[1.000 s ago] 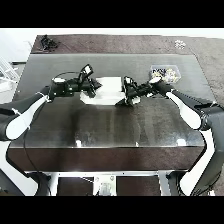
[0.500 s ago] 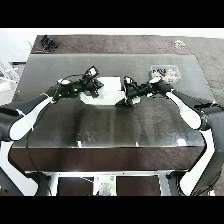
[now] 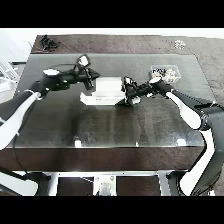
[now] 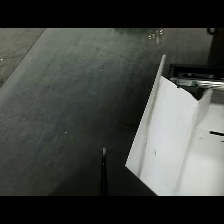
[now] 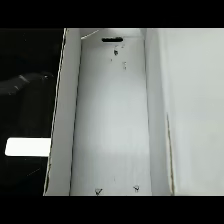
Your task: Fold the box and place the chain.
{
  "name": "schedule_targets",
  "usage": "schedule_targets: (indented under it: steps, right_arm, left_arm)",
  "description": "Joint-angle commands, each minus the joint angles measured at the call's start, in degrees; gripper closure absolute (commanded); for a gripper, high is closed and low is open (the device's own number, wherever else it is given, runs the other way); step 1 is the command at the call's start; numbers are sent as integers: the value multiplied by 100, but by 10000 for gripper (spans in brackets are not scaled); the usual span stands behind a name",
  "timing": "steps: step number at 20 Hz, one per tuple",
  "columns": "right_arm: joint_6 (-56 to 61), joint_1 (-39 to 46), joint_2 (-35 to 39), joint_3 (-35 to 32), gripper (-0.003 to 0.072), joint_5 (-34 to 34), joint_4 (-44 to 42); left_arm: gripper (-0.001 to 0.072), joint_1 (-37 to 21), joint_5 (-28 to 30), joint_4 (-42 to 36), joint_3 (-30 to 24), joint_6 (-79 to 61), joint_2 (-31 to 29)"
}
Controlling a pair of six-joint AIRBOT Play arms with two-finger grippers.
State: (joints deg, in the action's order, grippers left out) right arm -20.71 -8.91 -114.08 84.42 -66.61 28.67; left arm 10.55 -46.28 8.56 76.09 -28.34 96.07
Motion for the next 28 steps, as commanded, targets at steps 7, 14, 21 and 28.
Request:
schedule_targets:
  steps: [7,14,21,28]
  right_arm:
    - [7,2,-2,0,100,9,-13]
    - [7,0,-2,0,100,9,-13]
    - [7,0,-2,0,100,9,-13]
    - [7,0,-2,0,100,9,-13]
  left_arm:
    - [155,-481,-1281,2555,-26,1486,-223]
    - [87,-378,-874,3001,-37,1679,199]
    - [117,-376,-1143,2813,-13,1279,424]
    - [117,-378,-1300,2326,2,529,673]
